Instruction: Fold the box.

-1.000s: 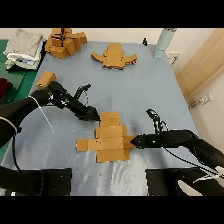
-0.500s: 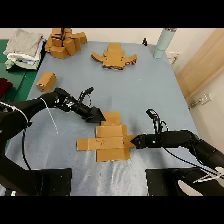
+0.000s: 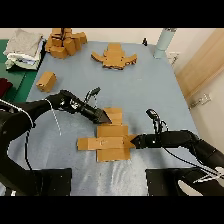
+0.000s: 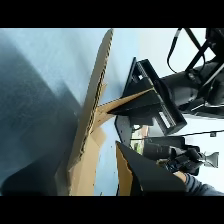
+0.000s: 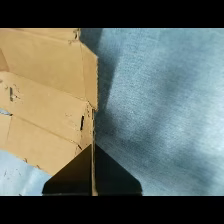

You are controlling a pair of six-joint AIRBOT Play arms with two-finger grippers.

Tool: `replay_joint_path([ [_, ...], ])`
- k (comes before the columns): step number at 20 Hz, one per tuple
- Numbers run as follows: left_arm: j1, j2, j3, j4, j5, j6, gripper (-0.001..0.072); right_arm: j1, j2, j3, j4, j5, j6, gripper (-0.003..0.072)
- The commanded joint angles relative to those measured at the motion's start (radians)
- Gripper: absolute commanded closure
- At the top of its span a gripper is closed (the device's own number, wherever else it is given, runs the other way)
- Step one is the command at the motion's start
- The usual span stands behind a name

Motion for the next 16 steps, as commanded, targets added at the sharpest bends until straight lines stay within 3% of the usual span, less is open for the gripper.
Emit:
replay_joint_path([
  [1,-0.003,-0.001,0.001,-0.006,-0.036,0.034,0.0305,0.001,0.0,0.0,0.0,-0.003,0.0,0.0682],
  [3,0.0,-0.001,0.001,0.037,-0.037,0.036,0.0484,0.001,0.0,0.0,0.0,-0.003,0.0,0.0682],
  [6,0.008,0.0,0.001,0.06,-0.033,0.045,0.049,0.001,0.0,0.0,0.0,-0.003,0.0,0.0682],
  [8,0.013,0.0,0.005,0.06,-0.031,0.065,0.0697,0.001,0.0,0.0,0.0,-0.003,0.0,0.0682],
  [16,0.012,0.0,0.011,0.062,-0.035,0.094,0.0695,0.001,0.0,0.0,0.0,-0.003,0.0,0.0682],
])
